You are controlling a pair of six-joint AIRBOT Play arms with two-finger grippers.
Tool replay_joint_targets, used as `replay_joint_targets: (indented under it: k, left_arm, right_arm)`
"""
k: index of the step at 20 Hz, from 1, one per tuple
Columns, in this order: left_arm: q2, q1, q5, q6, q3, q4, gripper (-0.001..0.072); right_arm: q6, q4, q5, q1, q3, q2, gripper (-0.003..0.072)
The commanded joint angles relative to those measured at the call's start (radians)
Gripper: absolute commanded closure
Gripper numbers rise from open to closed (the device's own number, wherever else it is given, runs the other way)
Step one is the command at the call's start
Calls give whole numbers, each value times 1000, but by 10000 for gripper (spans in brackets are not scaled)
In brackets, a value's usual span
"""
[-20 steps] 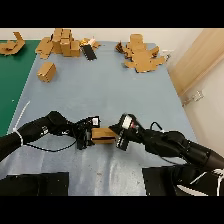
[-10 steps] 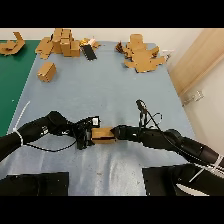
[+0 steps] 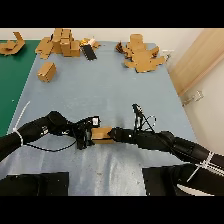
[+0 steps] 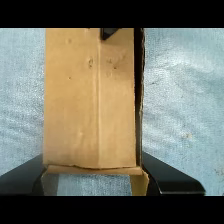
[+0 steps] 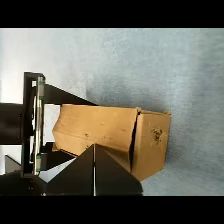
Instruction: Fold the box.
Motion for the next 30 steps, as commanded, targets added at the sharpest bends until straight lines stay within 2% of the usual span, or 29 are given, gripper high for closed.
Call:
replay_joint_targets:
  k: [1, 11, 18, 30]
  left_arm:
    - [1, 0, 0, 1, 0, 1, 329]
    - [1, 0, 0, 1, 0, 1, 330]
    - [1, 0, 0, 1, 0, 1, 330]
    - [1, 0, 0, 1, 0, 1, 329]
  right_arm:
    - [7, -7, 4, 3, -1, -18, 682]
    - [6, -25, 10, 3, 0, -12, 682]
    - [7, -36, 15, 3, 0, 101, 682]
    - [19, -32, 36, 90, 0, -2, 681]
